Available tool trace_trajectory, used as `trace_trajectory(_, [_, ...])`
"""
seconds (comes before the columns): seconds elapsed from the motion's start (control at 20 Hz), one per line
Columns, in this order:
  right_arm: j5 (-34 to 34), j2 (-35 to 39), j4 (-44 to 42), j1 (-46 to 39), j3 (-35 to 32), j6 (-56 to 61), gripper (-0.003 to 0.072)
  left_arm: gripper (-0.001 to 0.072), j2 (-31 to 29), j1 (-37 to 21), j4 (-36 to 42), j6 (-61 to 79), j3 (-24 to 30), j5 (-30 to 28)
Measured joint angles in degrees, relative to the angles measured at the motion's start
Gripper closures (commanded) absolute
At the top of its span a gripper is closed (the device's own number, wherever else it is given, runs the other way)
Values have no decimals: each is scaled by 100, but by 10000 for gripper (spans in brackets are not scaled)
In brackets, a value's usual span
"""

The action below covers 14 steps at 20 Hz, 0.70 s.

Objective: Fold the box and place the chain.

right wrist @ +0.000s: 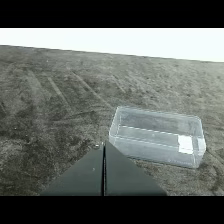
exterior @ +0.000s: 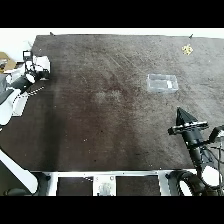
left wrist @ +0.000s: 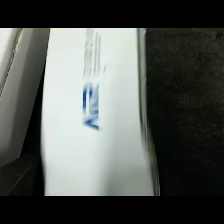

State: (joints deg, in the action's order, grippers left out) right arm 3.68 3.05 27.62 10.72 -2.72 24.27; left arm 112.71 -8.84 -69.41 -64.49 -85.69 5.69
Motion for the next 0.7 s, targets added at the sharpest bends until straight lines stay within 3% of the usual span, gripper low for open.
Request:
trace_trajectory(0.4, [26, 0, 0, 0, 0, 2, 682, -4, -223, 2, -11, 66, -2, -61])
trace_trajectory(0.7, [28, 0, 0, 0, 0, 2, 682, 1, -1043, 2, -79, 264, -7, 400])
